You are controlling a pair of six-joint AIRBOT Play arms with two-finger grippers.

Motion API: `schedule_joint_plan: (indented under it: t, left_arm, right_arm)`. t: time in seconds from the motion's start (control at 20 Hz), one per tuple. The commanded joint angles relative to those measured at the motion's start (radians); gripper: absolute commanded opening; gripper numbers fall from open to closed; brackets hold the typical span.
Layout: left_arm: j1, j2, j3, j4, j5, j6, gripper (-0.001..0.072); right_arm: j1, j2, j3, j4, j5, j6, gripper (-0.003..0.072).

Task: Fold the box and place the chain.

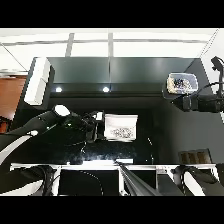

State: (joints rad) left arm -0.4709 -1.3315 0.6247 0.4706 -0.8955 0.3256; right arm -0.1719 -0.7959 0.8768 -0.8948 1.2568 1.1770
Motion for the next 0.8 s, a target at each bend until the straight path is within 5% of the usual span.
schedule_joint_plan:
  t: [0.0, 0.25, 0.35, 0.6, 0.75]
  left_arm:
    - [-0.001, -0.001, 0.000, 0.001, 0.006, -0.001, 0.0423]
    - [-0.002, -0.001, 0.000, 0.001, 0.006, -0.001, 0.0422]
    - [-0.002, -0.001, 0.000, 0.001, 0.006, -0.001, 0.0422]
    - [-0.002, -0.001, 0.000, 0.001, 0.006, -0.001, 0.0423]
    - [-0.002, -0.001, 0.000, 0.001, 0.006, -0.001, 0.0423]
  right_arm:
    - [0.049, -0.006, 0.001, -0.001, -0.045, -0.016, 0.0720]
    - [0.264, -0.183, 0.001, 0.005, -0.188, -0.023, 0.0720]
    - [0.344, -0.264, 0.001, 0.027, -0.220, -0.204, 0.0719]
    - [0.439, -0.397, 0.001, 0.135, -0.195, -0.383, 0.0719]
    - [0.442, -0.396, 0.002, 0.136, -0.068, -0.449, 0.0718]
